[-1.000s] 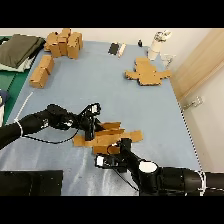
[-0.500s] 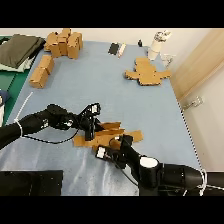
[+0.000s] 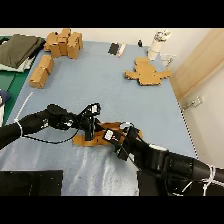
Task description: Fold the box.
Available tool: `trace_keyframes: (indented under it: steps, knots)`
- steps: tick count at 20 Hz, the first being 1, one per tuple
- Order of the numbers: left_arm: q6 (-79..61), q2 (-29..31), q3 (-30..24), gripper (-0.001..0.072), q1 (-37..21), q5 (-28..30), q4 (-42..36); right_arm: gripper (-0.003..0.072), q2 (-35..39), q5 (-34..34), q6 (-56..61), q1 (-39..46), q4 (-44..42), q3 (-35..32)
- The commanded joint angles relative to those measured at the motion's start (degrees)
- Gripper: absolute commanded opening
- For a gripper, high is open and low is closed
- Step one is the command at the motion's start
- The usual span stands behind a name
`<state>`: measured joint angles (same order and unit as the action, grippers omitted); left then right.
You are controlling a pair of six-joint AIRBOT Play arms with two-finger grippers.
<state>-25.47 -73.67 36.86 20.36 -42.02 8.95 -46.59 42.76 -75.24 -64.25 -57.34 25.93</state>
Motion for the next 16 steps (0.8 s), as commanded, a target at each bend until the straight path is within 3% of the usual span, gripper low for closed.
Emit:
trace_keyframes:
  steps: [1,8,13,16]
  knots:
    - [0.0,-0.04,-0.02,0.0014,-0.02,0.0,0.0,0.072,2.4,-2.4,-20.41,6.49,-12.57,0.07]
    - [-0.02,-0.04,-0.02,0.0014,0.0,-0.02,0.0,0.072,4.52,-5.07,-60.41,22.05,-42.12,0.9]
    - [-0.02,-0.04,-0.02,0.0014,0.0,-0.02,0.0,0.072,3.3,-3.8,-72.65,29.9,-52.22,1.86]
    - [-0.02,-0.04,-0.02,0.0014,0.0,0.0,0.0,0.072,0.31,1.07,-82.84,34.88,-60.94,3.1]
